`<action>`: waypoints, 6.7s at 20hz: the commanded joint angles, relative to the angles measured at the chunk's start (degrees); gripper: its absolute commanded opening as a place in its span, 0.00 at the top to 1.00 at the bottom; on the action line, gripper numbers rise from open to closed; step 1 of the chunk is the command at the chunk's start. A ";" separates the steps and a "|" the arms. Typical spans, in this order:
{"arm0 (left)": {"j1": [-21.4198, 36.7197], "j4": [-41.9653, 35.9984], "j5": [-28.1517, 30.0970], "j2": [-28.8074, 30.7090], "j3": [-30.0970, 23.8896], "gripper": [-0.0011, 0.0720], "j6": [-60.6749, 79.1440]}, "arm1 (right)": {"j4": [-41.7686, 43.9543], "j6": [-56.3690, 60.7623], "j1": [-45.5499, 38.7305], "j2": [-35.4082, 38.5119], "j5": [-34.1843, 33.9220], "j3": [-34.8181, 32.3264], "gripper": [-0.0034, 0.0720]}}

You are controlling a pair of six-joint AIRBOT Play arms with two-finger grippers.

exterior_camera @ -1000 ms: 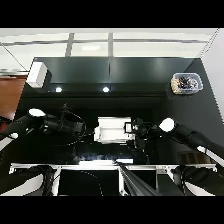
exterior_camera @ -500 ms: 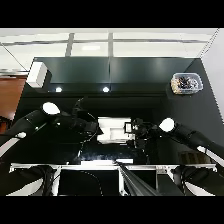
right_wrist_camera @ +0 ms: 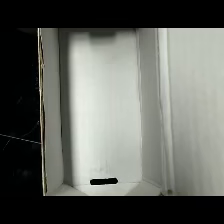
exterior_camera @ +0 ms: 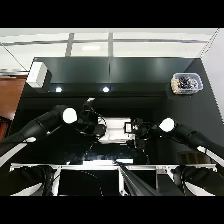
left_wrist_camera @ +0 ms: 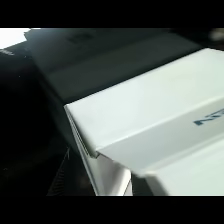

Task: Fold the box and place the chain.

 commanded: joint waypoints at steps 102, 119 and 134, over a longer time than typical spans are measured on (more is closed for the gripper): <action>-11.72 20.04 -10.71 -11.21 12.55 0.95 -31.78 | 5.16 14.69 0.17 3.45 1.84 0.13 0.45; -11.74 19.98 -10.27 -11.21 12.55 0.95 -31.78 | -30.82 91.14 -34.29 20.02 16.74 1.60 0.94; -11.74 19.74 -10.82 -11.21 12.55 0.95 -31.78 | 5.68 72.54 -19.58 4.87 16.81 -7.26 0.94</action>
